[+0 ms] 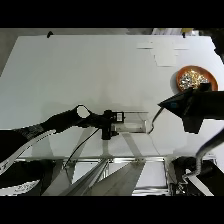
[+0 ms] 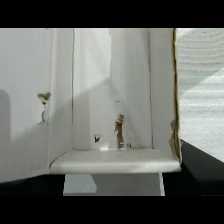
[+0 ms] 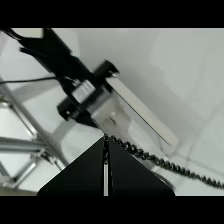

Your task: Fold the box and place the chain.

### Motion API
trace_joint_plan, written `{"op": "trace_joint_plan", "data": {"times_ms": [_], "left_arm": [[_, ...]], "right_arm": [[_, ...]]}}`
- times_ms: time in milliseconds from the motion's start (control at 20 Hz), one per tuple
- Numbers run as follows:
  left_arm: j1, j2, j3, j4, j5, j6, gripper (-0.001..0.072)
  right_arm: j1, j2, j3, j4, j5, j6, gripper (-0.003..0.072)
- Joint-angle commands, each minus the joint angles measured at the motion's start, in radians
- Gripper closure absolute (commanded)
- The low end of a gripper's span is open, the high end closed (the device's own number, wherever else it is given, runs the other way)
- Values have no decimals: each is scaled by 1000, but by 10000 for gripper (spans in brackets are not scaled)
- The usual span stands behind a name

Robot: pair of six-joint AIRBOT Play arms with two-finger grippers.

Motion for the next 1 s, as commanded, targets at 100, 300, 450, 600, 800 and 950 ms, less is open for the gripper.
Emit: {"op": "trace_joint_plan", "data": {"times_ms": [100,300,450,600,800,950], "left_arm": [[1,0,0,0,0,0,500],[1,0,0,0,0,0,500],[1,0,0,0,0,0,500],[1,0,0,0,0,0,500],[1,0,0,0,0,0,500],[1,0,0,0,0,0,500]], "right_arm": [[21,3,-30,102,-128,-42,672],[21,14,-30,175,-148,-42,672],[21,45,-29,196,-167,-42,672],[21,65,-30,195,-189,-43,672],[21,63,-30,196,-204,-87,672],[21,63,-30,201,-260,-86,672]]}}
